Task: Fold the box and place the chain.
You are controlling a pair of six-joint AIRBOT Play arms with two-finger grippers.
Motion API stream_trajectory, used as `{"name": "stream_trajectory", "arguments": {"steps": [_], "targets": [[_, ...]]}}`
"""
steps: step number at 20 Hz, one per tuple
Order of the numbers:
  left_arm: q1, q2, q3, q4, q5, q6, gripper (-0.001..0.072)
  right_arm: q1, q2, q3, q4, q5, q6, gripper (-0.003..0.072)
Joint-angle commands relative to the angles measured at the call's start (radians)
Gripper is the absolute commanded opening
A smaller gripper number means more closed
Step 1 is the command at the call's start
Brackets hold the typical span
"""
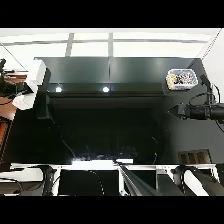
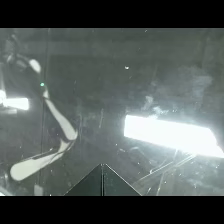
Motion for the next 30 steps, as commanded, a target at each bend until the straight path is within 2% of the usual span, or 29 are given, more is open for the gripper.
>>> {"name": "stream_trajectory", "arguments": {"steps": [1, 5, 7, 8, 9, 10, 12, 14, 18, 19, 20, 21, 22, 23, 24, 26, 29, 30], "targets": [[-0.009, -0.047, 0.002, 0.008, 0.149, 0.108, 0.0414, 0.001, 0.001, 0.0, 0.0, -0.037, 0.0, 0.0016], [-0.055, -0.11, 0.006, -0.003, 0.25, 0.096, 0.0413, 0.0, 0.001, 0.0, 0.0, -0.045, 0.0, 0.0015], [-0.08, -0.144, 0.026, -0.009, 0.245, 0.092, 0.0416, 0.0, 0.0, 0.0, 0.0, -0.047, 0.0, 0.0016], [-0.092, -0.148, 0.029, 0.015, 0.248, 0.088, 0.0521, 0.0, 0.0, 0.0, 0.0, -0.048, 0.0, 0.0016], [-0.099, -0.146, 0.03, 0.039, 0.248, 0.064, 0.0718, 0.0, 0.001, 0.0, 0.0, -0.047, 0.004, 0.0016], [-0.101, -0.141, 0.042, 0.074, 0.235, 0.025, 0.0717, 0.0, 0.001, 0.0, 0.0, -0.045, 0.007, 0.0016], [-0.105, -0.12, 0.106, 0.152, 0.152, -0.033, 0.0718, 0.0, 0.001, 0.001, 0.001, -0.031, 0.006, 0.0016], [-0.104, -0.094, 0.222, 0.175, 0.025, -0.045, 0.0717, 0.0, 0.001, 0.002, 0.001, -0.023, 0.006, 0.0016], [-0.131, -0.056, 0.494, 0.053, -0.305, -0.045, 0.0711, 0.0, 0.001, 0.062, 0.001, -0.068, 0.005, 0.0016], [-0.143, -0.051, 0.55, 0.007, -0.388, -0.046, 0.0665, 0.0, 0.001, 0.089, 0.001, -0.05, 0.005, 0.0016], [-0.157, -0.046, 0.588, -0.027, -0.456, -0.072, 0.04, 0.0, 0.001, 0.115, 0.0, -0.01, -0.002, 0.0016], [-0.172, -0.037, 0.609, -0.066, -0.523, -0.087, 0.0031, 0.0, 0.004, 0.137, 0.0, 0.043, -0.023, 0.0016], [-0.192, -0.021, 0.605, -0.105, -0.561, -0.094, 0.0024, 0.0, 0.022, 0.143, -0.001, 0.075, -0.043, 0.0015], [-0.225, 0.007, 0.583, -0.127, -0.565, -0.112, 0.0022, 0.001, 0.05, 0.139, -0.017, 0.075, -0.047, 0.0015], [-0.269, 0.055, 0.535, -0.117, -0.52, -0.121, 0.0022, 0.002, 0.095, 0.13, -0.041, 0.045, -0.047, 0.0015], [-0.394, 0.222, 0.346, -0.059, -0.308, -0.17, 0.0022, 0.004, 0.193, 0.097, -0.118, -0.055, -0.013, 0.0014], [-0.599, 0.55, -0.106, 0.051, 0.108, -0.191, 0.0024, 0.004, 0.312, 0.04, -0.24, -0.181, 0.011, 0.0015], [-0.645, 0.648, -0.256, 0.06, 0.21, -0.193, 0.0024, 0.004, 0.329, 0.015, -0.244, -0.234, 0.009, 0.0015]]}}
